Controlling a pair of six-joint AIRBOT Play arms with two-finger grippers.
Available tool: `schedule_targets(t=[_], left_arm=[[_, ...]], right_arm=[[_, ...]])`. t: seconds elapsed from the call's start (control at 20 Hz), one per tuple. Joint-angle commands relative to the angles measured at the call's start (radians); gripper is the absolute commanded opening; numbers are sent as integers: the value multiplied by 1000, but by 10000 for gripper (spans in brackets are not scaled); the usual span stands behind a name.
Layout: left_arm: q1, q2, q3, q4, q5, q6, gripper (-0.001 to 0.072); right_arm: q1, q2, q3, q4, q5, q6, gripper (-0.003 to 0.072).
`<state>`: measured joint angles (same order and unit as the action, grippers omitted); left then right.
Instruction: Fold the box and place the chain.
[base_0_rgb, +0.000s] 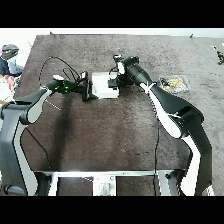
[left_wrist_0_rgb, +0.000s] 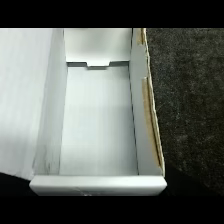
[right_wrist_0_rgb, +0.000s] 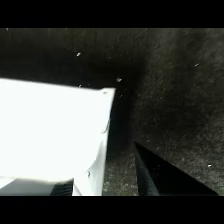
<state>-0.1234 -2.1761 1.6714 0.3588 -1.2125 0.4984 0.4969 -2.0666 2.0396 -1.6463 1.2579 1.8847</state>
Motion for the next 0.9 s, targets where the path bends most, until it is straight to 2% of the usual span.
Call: schedule_targets(t=[0.0, 0.15, 0.2, 0.25, 0.4, 0.5, 0.6, 0.7, 0.75, 0.8, 0.85], left_arm=[[0, 0, 1, 0, 0, 0, 276], [0, 0, 1, 0, 0, 0, 275], [0, 0, 1, 0, 0, 0, 276], [0, 0, 1, 0, 0, 0, 276], [0, 0, 1, 0, 0, 0, 275], [0, 0, 1, 0, 0, 0, 276], [0, 0, 1, 0, 0, 0, 276], [0, 0, 1, 0, 0, 0, 276], [0, 0, 1, 0, 0, 0, 276], [0, 0, 1, 0, 0, 0, 276], [0, 0, 1, 0, 0, 0, 276]], right_arm=[[1, -8, 0, 6, -2, -7, 421], [0, -47, 0, 5, -27, -7, 420], [0, -60, 0, 5, -28, -8, 395], [-2, -71, 0, 5, -28, -7, 312], [-2, -78, 0, 3, -53, -7, 292], [-2, -79, 0, -7, -55, -7, 66], [-2, -80, 0, -22, -53, -6, 12], [-2, -77, 1, -29, -47, 3, 22], [-2, -70, 1, -29, -42, 10, 233], [-2, -60, 1, -28, -37, 12, 382], [-2, -45, 1, -26, -29, 11, 390]])
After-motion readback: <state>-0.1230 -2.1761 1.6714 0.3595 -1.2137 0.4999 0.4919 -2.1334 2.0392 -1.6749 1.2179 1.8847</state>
